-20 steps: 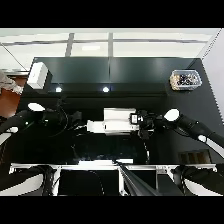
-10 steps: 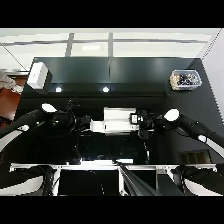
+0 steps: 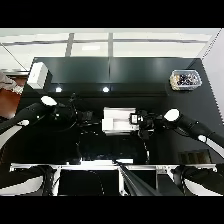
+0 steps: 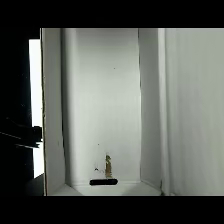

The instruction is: Fold the box and place the chain.

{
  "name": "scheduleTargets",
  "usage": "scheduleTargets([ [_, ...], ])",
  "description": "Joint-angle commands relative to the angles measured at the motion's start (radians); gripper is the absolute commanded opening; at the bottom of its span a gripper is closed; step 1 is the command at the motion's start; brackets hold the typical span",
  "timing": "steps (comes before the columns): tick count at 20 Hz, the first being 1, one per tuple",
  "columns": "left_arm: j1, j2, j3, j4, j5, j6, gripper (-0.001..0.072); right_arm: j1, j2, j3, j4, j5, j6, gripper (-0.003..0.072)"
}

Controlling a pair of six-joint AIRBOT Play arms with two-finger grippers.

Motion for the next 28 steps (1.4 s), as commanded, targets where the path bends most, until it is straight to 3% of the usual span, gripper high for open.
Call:
scheduleTargets([
  [1, -0.003, -0.001, 0.04, -0.002, -0.052, 0.012, 0.0691, 0.0, -0.001, 0.0, 0.0, 0.0, 0.0, 0.0467],
  [6, -0.039, -0.001, 0.043, -0.013, -0.12, 0.004, 0.067, 0.0, -0.001, 0.0, 0.0, 0.0, 0.0, 0.0467],
  [7, -0.052, -0.001, 0.045, -0.013, -0.134, -0.003, 0.0595, 0.0, -0.001, 0.0, 0.0, 0.0, 0.0, 0.0467],
  [10, -0.102, 0.0, 0.072, 0.002, -0.129, -0.029, 0.0499, 0.0, -0.001, 0.0, 0.0, 0.0, 0.0, 0.0467],
  [13, -0.15, 0.0, 0.129, 0.091, -0.066, -0.147, 0.0496, 0.0, -0.001, 0.0, 0.001, -0.001, 0.0, 0.0467],
  [19, -0.234, 0.0, 0.239, 0.285, -0.044, -0.409, 0.0495, 0.0, -0.001, 0.0, 0.004, -0.007, 0.004, 0.0467],
  [28, -0.36, -0.001, 0.251, 0.46, 0.091, -0.686, 0.0495, 0.0, -0.001, 0.0, 0.004, -0.008, 0.005, 0.0467],
])
